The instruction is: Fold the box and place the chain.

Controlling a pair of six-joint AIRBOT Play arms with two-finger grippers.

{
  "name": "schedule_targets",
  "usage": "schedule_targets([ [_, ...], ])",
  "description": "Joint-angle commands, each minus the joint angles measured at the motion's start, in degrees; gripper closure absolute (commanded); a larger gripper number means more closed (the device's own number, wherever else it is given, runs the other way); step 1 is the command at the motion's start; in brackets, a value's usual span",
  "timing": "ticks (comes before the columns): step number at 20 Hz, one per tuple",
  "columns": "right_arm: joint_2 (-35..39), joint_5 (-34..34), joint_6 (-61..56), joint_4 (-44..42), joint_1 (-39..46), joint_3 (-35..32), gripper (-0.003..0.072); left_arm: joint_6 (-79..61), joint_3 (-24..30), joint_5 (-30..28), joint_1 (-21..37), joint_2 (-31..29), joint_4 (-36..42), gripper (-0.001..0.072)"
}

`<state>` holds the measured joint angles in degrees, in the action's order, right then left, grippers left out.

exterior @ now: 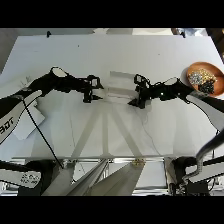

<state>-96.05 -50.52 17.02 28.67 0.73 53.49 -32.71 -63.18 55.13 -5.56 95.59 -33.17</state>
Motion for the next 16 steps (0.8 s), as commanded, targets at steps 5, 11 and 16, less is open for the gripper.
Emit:
schedule_targets([
  [5,-0.02,-0.02,-0.02,-0.02,0.0,0.02,0.023,-3.98,0.02,-0.55,-1.44,1.38,4.85,0.0217],
  [11,-0.02,-0.02,-0.02,-0.02,0.0,0.02,0.023,-8.9,0.02,-4.33,-3.19,3.32,5.4,0.0443],
  [16,-0.02,-0.02,-0.02,-0.02,0.0,0.02,0.023,-9.53,0.02,-4.35,-3.21,3.28,5.35,0.0438],
])
